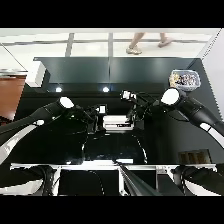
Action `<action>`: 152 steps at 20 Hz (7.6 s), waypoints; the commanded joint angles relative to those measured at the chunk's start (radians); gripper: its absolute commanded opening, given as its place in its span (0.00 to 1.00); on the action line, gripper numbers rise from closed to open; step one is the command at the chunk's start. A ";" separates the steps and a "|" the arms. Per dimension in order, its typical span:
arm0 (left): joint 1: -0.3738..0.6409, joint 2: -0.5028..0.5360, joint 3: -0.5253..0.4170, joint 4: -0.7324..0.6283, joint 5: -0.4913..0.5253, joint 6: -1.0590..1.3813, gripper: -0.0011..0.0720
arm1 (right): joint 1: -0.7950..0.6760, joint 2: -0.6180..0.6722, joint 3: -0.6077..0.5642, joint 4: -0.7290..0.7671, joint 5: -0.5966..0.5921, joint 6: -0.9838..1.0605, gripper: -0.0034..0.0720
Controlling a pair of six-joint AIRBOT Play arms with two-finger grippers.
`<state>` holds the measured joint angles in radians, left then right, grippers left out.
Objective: Fold the box and place the chain.
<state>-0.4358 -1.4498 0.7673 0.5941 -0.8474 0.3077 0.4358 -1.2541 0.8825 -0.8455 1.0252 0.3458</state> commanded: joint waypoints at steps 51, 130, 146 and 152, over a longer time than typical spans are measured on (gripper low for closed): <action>0.002 -0.001 0.000 -0.001 0.002 -0.001 0.52 | -0.162 0.191 -0.080 0.209 0.050 0.671 0.06; 0.713 0.261 0.290 1.044 -0.594 -1.662 0.06 | -0.488 0.348 -0.094 -0.251 0.002 0.866 0.06; 0.997 0.030 0.299 0.688 -0.099 -1.250 0.05 | -0.488 0.348 -0.095 -0.247 -0.044 0.803 0.06; 0.924 -0.046 0.380 0.774 -0.038 -1.282 0.05 | -0.487 0.347 -0.095 -0.243 -0.066 0.818 0.06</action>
<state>0.5213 -1.4532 1.1114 1.3182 -0.9161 -0.9501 -0.0517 -0.9077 0.7879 -1.0893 0.9726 1.1526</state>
